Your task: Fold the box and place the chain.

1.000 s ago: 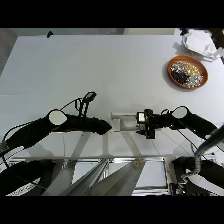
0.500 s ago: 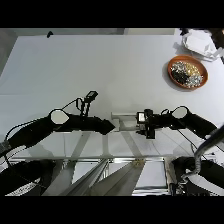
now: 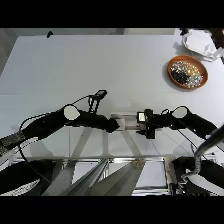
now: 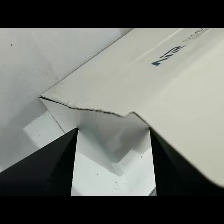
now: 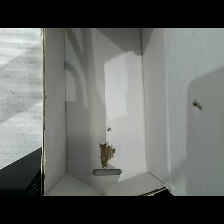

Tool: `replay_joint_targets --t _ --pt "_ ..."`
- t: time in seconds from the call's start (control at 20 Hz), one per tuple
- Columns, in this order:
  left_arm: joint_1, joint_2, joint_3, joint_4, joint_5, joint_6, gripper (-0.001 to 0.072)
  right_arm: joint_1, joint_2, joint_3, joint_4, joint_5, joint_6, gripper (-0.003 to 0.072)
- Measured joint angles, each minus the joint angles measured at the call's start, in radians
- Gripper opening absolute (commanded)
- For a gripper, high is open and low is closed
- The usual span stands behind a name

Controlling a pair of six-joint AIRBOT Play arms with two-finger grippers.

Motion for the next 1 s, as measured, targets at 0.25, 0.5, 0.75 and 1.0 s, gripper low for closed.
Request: replay_joint_targets --t 0.25,0.5,0.75,1.0 --pt "-0.01 -0.008 0.022 0.105 -0.003 -0.108 0.0503 0.0 0.0 0.0 0.0 -0.002 -0.003 0.0399" --pt "-0.018 -0.009 0.071 0.226 -0.032 -0.234 0.0497 0.0 0.0 0.0 0.0 -0.002 -0.003 0.0399" --pt "-0.051 -0.018 0.091 0.27 -0.036 -0.291 0.0486 0.0 0.0 0.0 0.0 -0.002 -0.002 0.0399" --pt "-0.074 -0.04 0.13 0.344 -0.056 -0.375 0.0486 0.0 0.0 0.0 0.0 -0.001 -0.001 0.0399"
